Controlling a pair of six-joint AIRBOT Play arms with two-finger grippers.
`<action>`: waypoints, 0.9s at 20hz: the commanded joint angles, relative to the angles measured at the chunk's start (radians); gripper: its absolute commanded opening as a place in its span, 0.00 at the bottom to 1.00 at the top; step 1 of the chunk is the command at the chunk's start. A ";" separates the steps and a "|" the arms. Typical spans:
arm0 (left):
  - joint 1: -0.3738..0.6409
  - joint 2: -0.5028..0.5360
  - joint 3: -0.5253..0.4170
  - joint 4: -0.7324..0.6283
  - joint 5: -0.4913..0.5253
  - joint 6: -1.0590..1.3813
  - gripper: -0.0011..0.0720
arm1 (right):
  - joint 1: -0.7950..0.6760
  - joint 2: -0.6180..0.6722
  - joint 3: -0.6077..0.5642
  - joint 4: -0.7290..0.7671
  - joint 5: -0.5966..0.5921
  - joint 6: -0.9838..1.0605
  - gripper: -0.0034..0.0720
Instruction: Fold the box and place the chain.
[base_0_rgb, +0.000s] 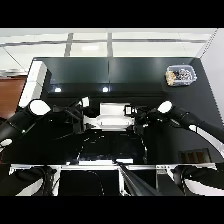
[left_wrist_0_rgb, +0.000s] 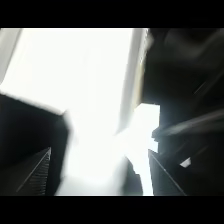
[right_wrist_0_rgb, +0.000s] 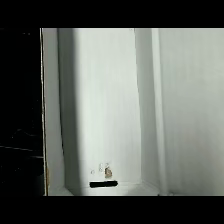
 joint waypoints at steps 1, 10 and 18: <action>-0.002 -0.032 -0.006 0.085 0.092 0.106 0.98 | 0.001 -0.001 0.000 0.000 0.000 0.000 0.08; -0.106 -0.168 0.007 -0.037 0.130 0.144 0.95 | 0.001 -0.001 0.000 0.000 0.000 0.000 0.08; -0.112 -0.171 0.034 -0.055 0.063 0.140 0.38 | 0.001 -0.001 0.000 0.000 0.000 0.000 0.08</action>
